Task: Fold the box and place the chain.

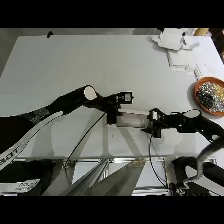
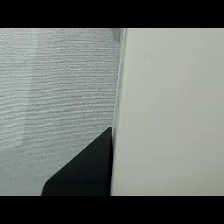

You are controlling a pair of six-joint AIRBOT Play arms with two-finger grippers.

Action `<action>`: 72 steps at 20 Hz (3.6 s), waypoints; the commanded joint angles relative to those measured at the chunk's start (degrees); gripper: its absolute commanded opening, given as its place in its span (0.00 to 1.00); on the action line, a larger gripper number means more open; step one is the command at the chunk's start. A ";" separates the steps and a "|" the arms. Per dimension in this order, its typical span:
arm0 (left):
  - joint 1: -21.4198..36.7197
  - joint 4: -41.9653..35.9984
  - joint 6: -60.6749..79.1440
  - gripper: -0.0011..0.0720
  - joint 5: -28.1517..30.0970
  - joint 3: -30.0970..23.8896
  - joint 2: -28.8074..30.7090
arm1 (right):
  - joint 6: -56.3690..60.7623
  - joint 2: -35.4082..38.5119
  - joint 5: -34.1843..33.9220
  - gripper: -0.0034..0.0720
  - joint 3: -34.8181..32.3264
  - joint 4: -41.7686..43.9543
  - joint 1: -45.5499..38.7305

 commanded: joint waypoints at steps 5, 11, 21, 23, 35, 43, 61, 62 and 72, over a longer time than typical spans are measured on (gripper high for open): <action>0.02 0.00 0.00 0.03 0.02 -0.02 -0.04 | 0.00 0.04 -0.04 0.59 0.00 -0.04 0.00; 0.24 -0.28 -0.02 0.20 -3.13 -0.02 0.39 | 0.02 0.04 -0.04 0.59 0.00 -0.04 0.00; 1.25 18.45 -29.33 0.60 -19.67 0.00 13.66 | 0.00 0.04 -0.04 0.59 0.00 -0.04 0.00; -0.24 17.49 -29.94 0.23 -20.96 0.00 16.50 | 0.00 0.04 -0.04 0.59 0.00 -0.04 0.00; -2.54 6.60 -29.75 0.02 2.12 10.62 0.96 | 0.00 0.04 -0.04 0.59 0.00 -0.07 0.00; 0.96 3.50 -29.81 0.01 -6.60 11.76 -5.99 | 0.00 0.04 -0.04 0.59 0.00 -0.07 0.00; -0.92 24.24 -16.90 0.23 -18.27 6.25 1.51 | 0.00 0.04 -0.04 0.59 0.00 -0.07 0.00; -1.07 22.99 -13.31 0.23 -17.00 5.25 1.49 | 0.00 0.04 -0.04 0.59 0.00 -0.07 0.00; -3.23 16.26 -4.85 0.30 -11.93 2.99 0.33 | 0.00 0.04 -0.04 0.59 0.00 -0.07 0.00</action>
